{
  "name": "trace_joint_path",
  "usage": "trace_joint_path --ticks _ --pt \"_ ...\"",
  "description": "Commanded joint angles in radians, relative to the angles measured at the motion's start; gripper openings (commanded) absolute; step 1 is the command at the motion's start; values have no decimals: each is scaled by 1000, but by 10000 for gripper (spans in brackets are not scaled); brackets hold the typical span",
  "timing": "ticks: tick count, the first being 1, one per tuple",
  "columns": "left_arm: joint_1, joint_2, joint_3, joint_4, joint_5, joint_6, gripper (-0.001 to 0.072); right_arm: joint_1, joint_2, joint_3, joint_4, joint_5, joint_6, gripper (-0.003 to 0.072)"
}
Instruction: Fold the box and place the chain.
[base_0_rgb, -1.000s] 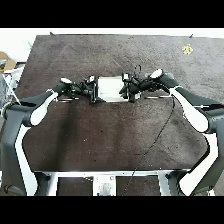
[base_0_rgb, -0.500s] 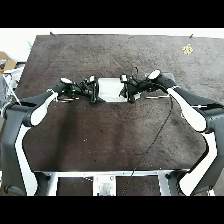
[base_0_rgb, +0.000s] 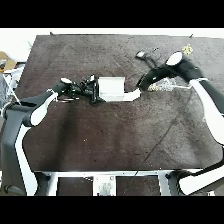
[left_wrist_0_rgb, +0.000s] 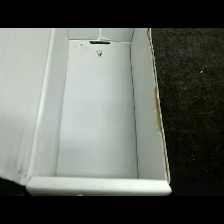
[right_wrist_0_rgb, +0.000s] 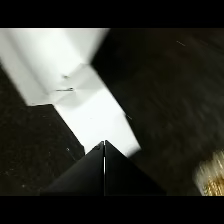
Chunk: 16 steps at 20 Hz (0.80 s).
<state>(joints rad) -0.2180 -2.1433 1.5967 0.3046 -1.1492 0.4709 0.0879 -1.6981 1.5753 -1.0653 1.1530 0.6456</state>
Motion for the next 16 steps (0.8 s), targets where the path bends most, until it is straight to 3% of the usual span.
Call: trace_joint_path --ticks 1,5,11,13,16 --pt "0 0 0 2 -2 1 61 -84 47 -5 -46 29 362 5" --pt "0 0 0 2 -2 1 61 -137 -20 -48 -33 13 436 5" --pt "0 0 0 2 -2 1 61 -109 -175 -53 146 7 409 7" --pt "0 0 0 2 -2 1 61 -103 -211 -53 241 3 385 180" --pt "0 0 0 2 -2 1 61 -104 -230 -53 395 5 322 209"
